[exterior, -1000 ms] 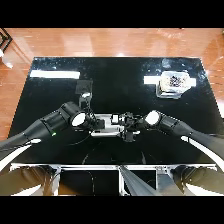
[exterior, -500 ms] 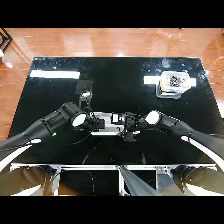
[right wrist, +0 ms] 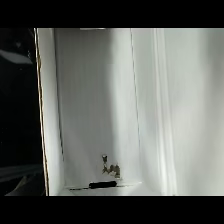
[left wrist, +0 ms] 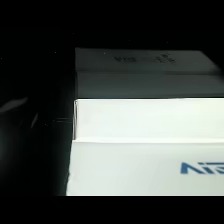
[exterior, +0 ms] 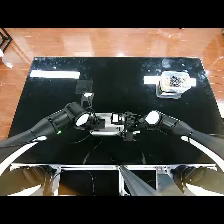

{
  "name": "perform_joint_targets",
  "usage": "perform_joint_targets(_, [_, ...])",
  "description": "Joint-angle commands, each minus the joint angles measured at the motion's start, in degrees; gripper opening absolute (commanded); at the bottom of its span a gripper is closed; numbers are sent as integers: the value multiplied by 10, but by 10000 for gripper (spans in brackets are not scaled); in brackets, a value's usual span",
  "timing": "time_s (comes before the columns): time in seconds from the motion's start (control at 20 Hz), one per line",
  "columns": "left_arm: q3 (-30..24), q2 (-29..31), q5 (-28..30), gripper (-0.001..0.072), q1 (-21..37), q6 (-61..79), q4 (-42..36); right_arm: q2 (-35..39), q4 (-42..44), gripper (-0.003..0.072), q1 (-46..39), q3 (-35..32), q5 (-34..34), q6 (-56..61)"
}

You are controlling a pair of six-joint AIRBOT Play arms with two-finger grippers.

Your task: Fold the box and place the chain.

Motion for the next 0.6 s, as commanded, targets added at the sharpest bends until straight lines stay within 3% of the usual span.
perform_joint_targets(0.0, [2, -7, -3, 368, 3, -1, 3, 0, 0, 460, 0, 0, 2, 1])
perform_joint_targets(0.55, [2, -15, 5, 368, 16, -1, -1, 0, 0, 460, 0, 0, 2, 1])
